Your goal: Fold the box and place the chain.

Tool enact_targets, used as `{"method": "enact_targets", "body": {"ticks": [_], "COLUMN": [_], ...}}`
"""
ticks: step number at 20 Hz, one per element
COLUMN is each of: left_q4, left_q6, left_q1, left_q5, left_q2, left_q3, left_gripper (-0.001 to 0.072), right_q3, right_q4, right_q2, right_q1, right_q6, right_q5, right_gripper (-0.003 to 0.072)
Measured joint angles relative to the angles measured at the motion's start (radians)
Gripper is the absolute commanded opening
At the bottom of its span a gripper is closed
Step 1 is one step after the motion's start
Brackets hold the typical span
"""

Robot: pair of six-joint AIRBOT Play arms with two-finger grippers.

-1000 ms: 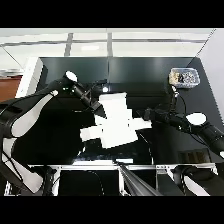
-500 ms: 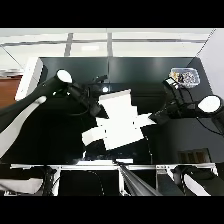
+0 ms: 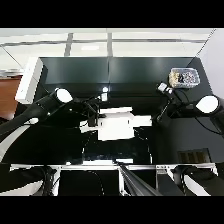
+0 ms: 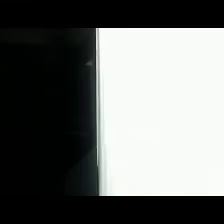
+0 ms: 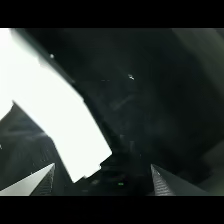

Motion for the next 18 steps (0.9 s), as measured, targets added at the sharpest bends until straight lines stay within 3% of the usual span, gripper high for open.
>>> {"method": "enact_targets", "body": {"ticks": [5, 18], "left_q4": [0.035, 0.049], "left_q6": [0.040, 0.054], "left_q1": [-0.018, -0.021], "left_q5": [0.092, 0.119], "left_q2": [-0.035, -0.048], "left_q3": [-0.009, -0.010], "left_gripper": [0.0025, 0.0025], "right_q3": [-0.051, -0.086], "right_q4": [0.050, 0.185], "right_q2": [-0.026, -0.172], "right_q1": [0.084, 0.303], "right_q6": [-0.168, -0.467], "right_q5": [-0.051, -0.133], "right_gripper": [0.0708, 0.0708]}}
